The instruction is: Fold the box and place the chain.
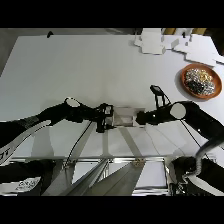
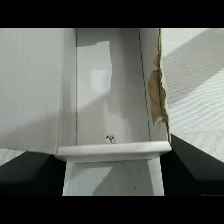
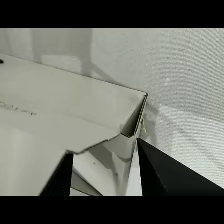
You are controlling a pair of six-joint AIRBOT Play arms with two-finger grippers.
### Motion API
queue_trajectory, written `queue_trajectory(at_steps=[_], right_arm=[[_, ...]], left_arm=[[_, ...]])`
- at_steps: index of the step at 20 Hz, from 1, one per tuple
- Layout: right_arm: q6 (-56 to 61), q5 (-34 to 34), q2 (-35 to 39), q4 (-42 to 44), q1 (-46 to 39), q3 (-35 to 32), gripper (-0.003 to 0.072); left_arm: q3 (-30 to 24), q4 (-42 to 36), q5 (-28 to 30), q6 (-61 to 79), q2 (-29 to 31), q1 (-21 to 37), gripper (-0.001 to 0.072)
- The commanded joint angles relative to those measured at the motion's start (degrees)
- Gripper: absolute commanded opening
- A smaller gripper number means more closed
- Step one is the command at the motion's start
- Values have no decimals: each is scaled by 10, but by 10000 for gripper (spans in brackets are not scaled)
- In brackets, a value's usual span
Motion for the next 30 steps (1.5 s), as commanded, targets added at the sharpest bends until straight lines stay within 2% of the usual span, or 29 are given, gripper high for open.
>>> queue_trajectory(at_steps=[1, 5, 8, 11, 13, 20, 22, 23, 25, 26, 29, 30], right_arm=[[135, 16, -33, -88, 43, 25, 363], [233, 53, -56, -142, 61, 40, 359], [243, 55, -73, -159, 80, 66, 291], [263, 56, -79, -182, 93, 78, 288], [263, 57, -81, -198, 101, 78, 255], [264, 57, -121, -214, 127, 78, 255], [263, 56, -121, -219, 127, 78, 159], [263, 58, -121, -222, 127, 78, 155], [262, 61, -121, -224, 127, 78, 38], [262, 62, -121, -224, 127, 78, 22], [253, 67, -121, -226, 127, 78, 26], [243, 70, -118, -227, 127, 78, 96]], left_arm=[[0, 0, 0, 0, 0, 0, 490], [0, 0, 0, 0, 0, 0, 490], [0, 0, 0, 0, 0, 0, 490], [0, 0, 0, 0, 0, 0, 490], [0, 0, 0, 0, 0, 0, 490], [0, 0, 0, 0, 0, 0, 490], [0, 0, 0, 0, 0, 0, 490], [0, 0, 0, 0, 0, 0, 490], [0, 0, 0, 0, 0, 0, 490], [0, 0, 0, 0, 0, 0, 490], [0, 0, 0, 0, 0, 0, 490], [0, 0, 0, 0, 0, 0, 490]])
